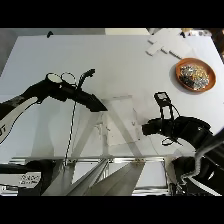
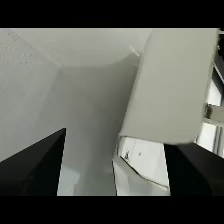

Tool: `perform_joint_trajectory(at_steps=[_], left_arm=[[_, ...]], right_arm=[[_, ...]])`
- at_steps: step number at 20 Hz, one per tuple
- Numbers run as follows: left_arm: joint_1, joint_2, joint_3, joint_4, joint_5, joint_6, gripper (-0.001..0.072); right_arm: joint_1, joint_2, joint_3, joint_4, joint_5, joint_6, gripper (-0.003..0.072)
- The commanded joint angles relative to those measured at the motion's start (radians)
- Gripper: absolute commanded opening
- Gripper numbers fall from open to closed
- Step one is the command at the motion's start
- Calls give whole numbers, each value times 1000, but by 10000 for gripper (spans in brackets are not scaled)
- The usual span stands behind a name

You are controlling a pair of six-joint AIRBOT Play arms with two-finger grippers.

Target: Fold the box and place the chain.

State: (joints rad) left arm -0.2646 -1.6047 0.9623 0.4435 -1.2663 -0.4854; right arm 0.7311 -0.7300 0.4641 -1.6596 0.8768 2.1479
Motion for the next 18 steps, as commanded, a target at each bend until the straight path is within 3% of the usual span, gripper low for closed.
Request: perform_joint_trajectory(at_steps=[1, 7, 8, 10, 12, 13, 14, 18], left_arm=[[-22, -63, 0, -53, -20, 73, 651], [-121, -64, 0, 82, 14, 72, 618], [-134, -64, 0, 87, 32, 73, 579], [-156, -64, 0, 86, 92, 74, 433], [-160, -63, 0, 83, 138, 74, 220], [-160, -63, 0, 80, 148, 74, 149], [-159, -63, 0, 82, 161, 75, 19], [-160, -58, 0, 86, 167, 143, 5]], right_arm=[[1, 1, 0, 9, -2, 2, 18], [1, 1, 0, 11, -2, 3, 18], [1, 0, 0, 11, -2, 2, 18], [1, 1, 0, 11, -2, 2, 18], [1, 1, 0, 11, -2, 3, 18], [1, 1, 0, 12, -2, 2, 18], [1, 1, 0, 12, -2, 2, 18], [1, 1, 1, 46, -2, 2, 19]])
